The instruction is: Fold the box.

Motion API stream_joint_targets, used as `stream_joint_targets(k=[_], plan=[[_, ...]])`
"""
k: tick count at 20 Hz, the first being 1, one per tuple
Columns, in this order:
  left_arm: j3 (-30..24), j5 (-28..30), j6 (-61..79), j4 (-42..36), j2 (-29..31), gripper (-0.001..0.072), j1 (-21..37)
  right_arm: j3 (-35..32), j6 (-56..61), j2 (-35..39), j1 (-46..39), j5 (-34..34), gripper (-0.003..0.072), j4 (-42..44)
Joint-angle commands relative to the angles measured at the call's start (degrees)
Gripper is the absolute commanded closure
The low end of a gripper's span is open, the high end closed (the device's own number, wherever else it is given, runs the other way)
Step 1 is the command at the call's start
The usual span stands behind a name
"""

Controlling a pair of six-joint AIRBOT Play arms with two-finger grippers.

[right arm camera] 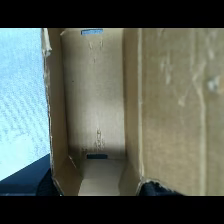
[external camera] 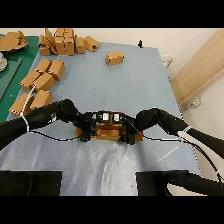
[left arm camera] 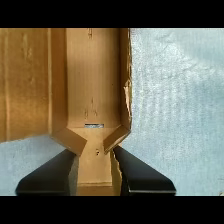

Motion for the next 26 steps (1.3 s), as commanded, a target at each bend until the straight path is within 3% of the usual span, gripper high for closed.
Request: stream_joint_targets(k=[1,4,5,6,13,14,25,26], plan=[[0.0,0.37,-0.33,0.11,-0.04,0.0428,-0.07,-0.04,0.02,0.0,0.0,0.02,0.0186,0.02],[0.0,1.79,-0.26,0.09,-0.04,0.043,-0.31,-0.04,0.02,0.0,0.0,0.02,0.0186,0.02],[0.0,1.88,-0.17,0.0,-0.04,0.046,-0.68,-0.04,0.02,0.0,0.0,0.02,0.0185,0.02],[0.02,1.77,0.22,0.13,-0.02,0.063,-1.2,-0.04,0.02,0.0,0.0,0.02,0.0185,0.02],[0.04,3.78,0.52,-0.59,-0.04,0.0631,-3.06,-0.04,0.02,0.0,0.0,0.02,0.0185,0.04],[0.04,4.24,0.52,-0.79,-0.04,0.0699,-3.06,-0.04,0.02,0.0,0.0,0.02,0.0186,0.04],[0.04,4.79,0.52,-1.05,-0.04,0.0695,-3.06,-0.04,0.02,0.0,0.0,0.02,0.0186,0.04],[0.04,4.74,0.52,-1.03,-0.04,0.0661,-3.06,-0.04,0.02,0.0,0.0,0.02,0.0185,0.04]])
